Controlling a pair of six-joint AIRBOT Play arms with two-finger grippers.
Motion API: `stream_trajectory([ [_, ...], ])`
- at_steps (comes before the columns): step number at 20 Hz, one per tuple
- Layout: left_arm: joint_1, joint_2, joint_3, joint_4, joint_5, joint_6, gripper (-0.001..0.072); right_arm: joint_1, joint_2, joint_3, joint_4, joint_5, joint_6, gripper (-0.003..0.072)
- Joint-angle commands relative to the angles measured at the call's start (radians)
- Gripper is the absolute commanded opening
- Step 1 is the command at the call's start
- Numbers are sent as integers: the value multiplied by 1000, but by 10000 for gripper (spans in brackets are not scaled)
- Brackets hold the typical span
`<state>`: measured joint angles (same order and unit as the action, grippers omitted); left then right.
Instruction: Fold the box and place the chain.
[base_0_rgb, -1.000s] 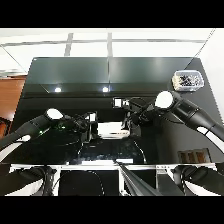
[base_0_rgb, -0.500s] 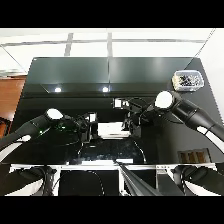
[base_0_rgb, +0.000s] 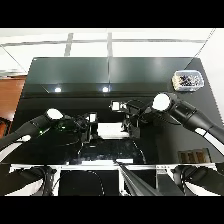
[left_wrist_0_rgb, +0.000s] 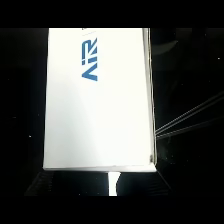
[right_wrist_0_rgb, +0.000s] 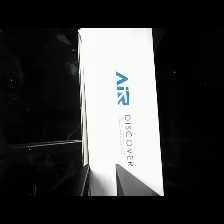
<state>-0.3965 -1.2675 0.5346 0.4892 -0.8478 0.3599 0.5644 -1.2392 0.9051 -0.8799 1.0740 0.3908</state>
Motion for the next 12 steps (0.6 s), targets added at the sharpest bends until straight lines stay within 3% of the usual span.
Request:
stream_trajectory([
  [1, 0, 0, 0, -1, 2, -1, 461, 5, 0, -1, -15, 6, 6, 207],
  [12, 0, 0, 0, -1, 2, -1, 460, 5, 0, -24, -9, -2, 6, 206],
])
